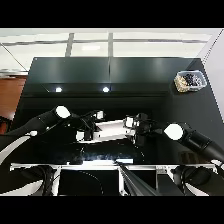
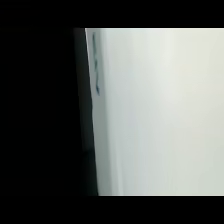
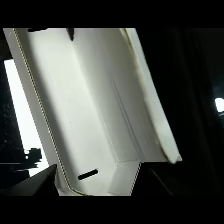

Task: Fold the box and place the chain.

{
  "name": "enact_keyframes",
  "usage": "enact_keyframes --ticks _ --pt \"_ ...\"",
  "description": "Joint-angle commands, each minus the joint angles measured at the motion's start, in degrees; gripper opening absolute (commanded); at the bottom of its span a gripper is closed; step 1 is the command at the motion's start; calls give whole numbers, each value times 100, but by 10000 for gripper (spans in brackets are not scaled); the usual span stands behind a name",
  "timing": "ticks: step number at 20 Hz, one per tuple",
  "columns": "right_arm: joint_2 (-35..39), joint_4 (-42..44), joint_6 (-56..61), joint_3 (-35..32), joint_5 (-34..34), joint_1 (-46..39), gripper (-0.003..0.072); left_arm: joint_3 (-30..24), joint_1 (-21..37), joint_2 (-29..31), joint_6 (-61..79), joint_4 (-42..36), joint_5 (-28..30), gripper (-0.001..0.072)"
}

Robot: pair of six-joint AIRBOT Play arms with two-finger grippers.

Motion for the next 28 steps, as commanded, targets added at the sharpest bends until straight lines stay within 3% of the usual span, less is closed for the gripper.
enact_keyframes --ticks 1,7,11,15,19,28 --pt "-13 162 -72 4 33 -39 702 -4 2 0 4 7 0 29" --pt "-212 876 -782 4 326 -37 702 -4 2 0 4 7 0 29" --pt "-341 922 -994 4 306 -42 702 -4 2 0 4 4 0 29" --pt "-485 1126 -1318 2 719 -42 701 -4 2 0 4 7 2 29" --pt "-850 1303 -2262 2 621 -42 700 -4 2 0 4 4 2 29" --pt "-1176 1294 -2599 2 302 -44 694 -2 2 0 4 -61 -4 29"
